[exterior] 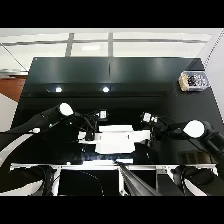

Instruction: Fold the box and place the chain.

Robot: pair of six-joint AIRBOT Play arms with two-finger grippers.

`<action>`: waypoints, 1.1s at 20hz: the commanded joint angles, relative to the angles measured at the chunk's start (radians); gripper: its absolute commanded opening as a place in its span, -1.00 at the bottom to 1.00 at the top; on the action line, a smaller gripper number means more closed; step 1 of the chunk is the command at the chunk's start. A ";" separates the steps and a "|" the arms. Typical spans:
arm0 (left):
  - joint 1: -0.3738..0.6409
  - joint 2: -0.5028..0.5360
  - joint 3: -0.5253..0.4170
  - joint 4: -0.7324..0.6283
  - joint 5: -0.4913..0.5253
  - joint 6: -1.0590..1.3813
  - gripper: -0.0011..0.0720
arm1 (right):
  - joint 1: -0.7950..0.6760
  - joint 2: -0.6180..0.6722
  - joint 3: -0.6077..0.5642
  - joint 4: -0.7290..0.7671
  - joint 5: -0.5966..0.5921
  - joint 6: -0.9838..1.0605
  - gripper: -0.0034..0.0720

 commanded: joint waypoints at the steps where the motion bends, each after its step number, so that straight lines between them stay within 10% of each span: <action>1: 0.000 -0.021 -0.001 0.008 -0.002 -0.019 -0.90 | 0.058 -0.001 -0.024 -0.002 -0.060 -0.024 0.97; 22: 0.001 -0.022 0.000 0.004 0.001 -0.018 -0.90 | 0.286 -0.124 -0.082 0.023 -0.232 -0.172 0.97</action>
